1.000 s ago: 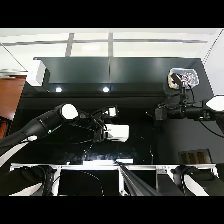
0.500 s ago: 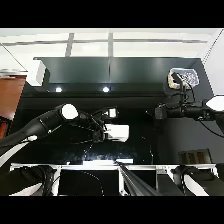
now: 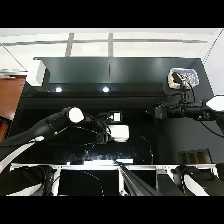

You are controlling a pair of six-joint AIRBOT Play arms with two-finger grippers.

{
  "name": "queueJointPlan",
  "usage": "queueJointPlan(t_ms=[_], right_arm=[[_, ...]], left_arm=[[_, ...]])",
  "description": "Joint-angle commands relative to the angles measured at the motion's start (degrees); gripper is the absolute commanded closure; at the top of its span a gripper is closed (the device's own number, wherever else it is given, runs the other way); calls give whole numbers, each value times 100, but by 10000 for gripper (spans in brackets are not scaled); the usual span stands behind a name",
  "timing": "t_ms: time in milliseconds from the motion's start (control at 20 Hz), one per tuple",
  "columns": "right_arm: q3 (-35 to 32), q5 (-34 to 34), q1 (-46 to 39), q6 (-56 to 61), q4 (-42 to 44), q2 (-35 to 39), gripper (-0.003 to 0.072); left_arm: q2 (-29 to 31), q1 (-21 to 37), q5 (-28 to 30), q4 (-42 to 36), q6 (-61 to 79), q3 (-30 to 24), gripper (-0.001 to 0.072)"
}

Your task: Fold the box and place the chain.

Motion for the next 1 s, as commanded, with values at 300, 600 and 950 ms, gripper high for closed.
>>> queueJointPlan(t_ms=[300,600,950], right_arm=[[4,-103,0,2,2,4,647],[4,-109,0,2,4,4,647],[4,-70,0,282,7,4,647]], left_arm=[[-278,-85,297,623,-925,7,104],[315,649,-365,1104,-2114,9,441],[933,3864,-463,2861,-4677,153,434]])
